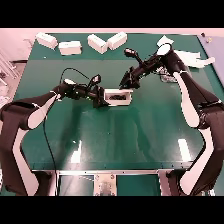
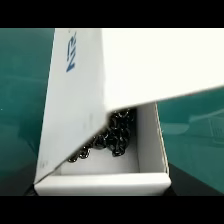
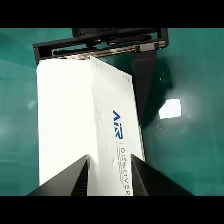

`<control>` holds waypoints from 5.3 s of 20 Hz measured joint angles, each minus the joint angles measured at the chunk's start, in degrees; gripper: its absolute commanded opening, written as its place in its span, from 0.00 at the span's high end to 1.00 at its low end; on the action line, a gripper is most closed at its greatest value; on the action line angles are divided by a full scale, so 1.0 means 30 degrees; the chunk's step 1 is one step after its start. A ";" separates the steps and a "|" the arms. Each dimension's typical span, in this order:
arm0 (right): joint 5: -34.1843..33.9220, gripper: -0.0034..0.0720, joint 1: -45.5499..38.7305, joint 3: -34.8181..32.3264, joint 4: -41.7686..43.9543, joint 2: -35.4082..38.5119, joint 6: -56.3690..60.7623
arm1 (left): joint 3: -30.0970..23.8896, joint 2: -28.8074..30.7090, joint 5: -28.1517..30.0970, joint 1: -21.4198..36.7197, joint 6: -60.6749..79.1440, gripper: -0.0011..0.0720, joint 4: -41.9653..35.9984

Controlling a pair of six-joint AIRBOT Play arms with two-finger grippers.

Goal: Fold the box and place the chain.

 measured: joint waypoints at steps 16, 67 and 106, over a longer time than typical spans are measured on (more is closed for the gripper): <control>0.1676 0.57 0.0576 -0.0962 -0.1224 0.0000 0.0925 | 0.0000 0.0000 -0.0131 -0.0007 0.0000 0.25 0.0000; -0.3738 0.63 -0.0962 -0.8881 0.3759 0.2637 -0.8225 | 0.0000 0.0000 -0.0051 0.0000 -0.0022 0.25 -0.0007; -0.4408 0.43 -0.0452 -0.9122 0.3045 0.4131 -0.8976 | 0.0000 0.0000 -0.0117 0.0000 0.0000 0.25 0.0007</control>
